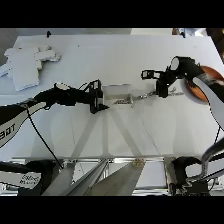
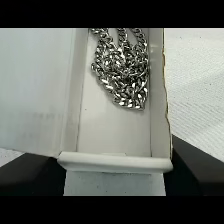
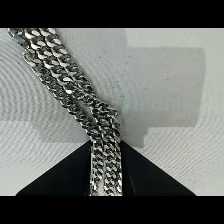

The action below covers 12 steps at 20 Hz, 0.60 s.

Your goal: Fold the box and place the chain.

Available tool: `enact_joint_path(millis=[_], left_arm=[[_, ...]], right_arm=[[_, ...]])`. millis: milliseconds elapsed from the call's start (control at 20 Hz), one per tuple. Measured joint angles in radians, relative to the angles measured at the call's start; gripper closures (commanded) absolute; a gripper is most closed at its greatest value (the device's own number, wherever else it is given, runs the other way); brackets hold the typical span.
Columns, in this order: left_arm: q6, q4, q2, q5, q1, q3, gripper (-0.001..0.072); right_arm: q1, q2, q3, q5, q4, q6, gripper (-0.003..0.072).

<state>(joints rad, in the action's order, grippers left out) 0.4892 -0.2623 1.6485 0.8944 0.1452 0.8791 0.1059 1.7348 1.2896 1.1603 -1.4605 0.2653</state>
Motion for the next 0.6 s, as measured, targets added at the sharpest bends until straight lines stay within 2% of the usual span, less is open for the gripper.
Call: enact_joint_path(millis=[100, 150, 250, 600], left_arm=[[0.000, 0.000, 0.000, 0.000, 0.000, 0.000, 0.0186], [0.000, 0.000, 0.000, 0.000, 0.000, 0.000, 0.0186], [0.000, 0.000, 0.000, 0.000, 0.000, 0.000, 0.0186], [0.000, 0.000, 0.000, 0.000, 0.000, 0.000, 0.0186]], right_arm=[[0.000, -0.007, -0.002, 0.003, 0.000, 0.038, 0.0668], [0.000, -0.014, -0.004, 0.074, 0.005, 0.064, 0.0668], [0.002, -0.037, -0.006, 0.123, 0.009, 0.120, 0.0668], [0.002, -0.184, -0.002, 0.163, 0.093, 0.218, 0.0668]])
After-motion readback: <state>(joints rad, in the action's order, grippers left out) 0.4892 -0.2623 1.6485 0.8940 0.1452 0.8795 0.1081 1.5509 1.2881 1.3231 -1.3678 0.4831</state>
